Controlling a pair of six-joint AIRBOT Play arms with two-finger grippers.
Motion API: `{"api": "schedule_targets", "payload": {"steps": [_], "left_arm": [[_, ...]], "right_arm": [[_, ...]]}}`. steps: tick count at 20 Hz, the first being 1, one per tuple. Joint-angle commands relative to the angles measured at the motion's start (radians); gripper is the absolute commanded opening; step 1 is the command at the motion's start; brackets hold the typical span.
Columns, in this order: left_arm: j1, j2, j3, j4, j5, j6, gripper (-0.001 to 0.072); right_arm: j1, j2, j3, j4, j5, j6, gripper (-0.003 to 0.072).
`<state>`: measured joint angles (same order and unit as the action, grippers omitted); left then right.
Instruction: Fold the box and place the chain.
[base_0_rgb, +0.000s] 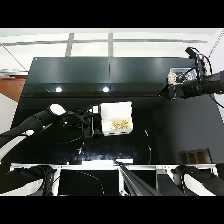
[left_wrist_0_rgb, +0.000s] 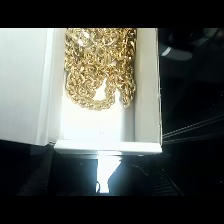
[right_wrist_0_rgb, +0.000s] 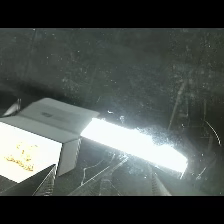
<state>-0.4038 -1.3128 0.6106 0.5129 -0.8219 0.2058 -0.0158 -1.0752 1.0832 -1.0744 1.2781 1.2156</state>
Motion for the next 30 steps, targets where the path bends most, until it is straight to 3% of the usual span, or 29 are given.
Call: {"api": "schedule_targets", "payload": {"steps": [1, 18, 20, 21, 22, 27, 30], "left_arm": [[-0.005, 0.0, 0.0, 0.003, 0.01, -0.008, 0.0714], [-0.033, -0.002, 0.004, -0.001, 0.019, 0.014, 0.0707], [-0.033, -0.002, 0.004, -0.002, 0.026, 0.012, 0.0663], [-0.033, -0.002, 0.004, -0.005, 0.034, 0.005, 0.053], [-0.033, -0.002, 0.004, -0.006, 0.035, 0.003, 0.0463], [-0.032, -0.002, 0.004, 0.0, 0.038, 0.005, 0.0462], [-0.032, -0.002, 0.004, 0.001, 0.042, 0.004, 0.0462]], "right_arm": [[-0.001, 0.0, 0.0, 0.0, -0.001, 0.0, 0.0703], [-0.001, -0.001, 0.0, 0.0, -0.008, 0.0, 0.0702], [-0.001, -0.001, 0.0, 0.0, -0.008, 0.0, 0.0702], [-0.001, -0.001, 0.0, 0.0, -0.008, 0.0, 0.0702], [-0.001, -0.001, 0.0, 0.0, -0.008, 0.0, 0.0702], [0.018, -0.003, -0.015, 0.008, -0.047, -0.001, 0.0703], [0.109, -0.035, -0.018, 0.007, -0.102, -0.077, 0.0704]]}}
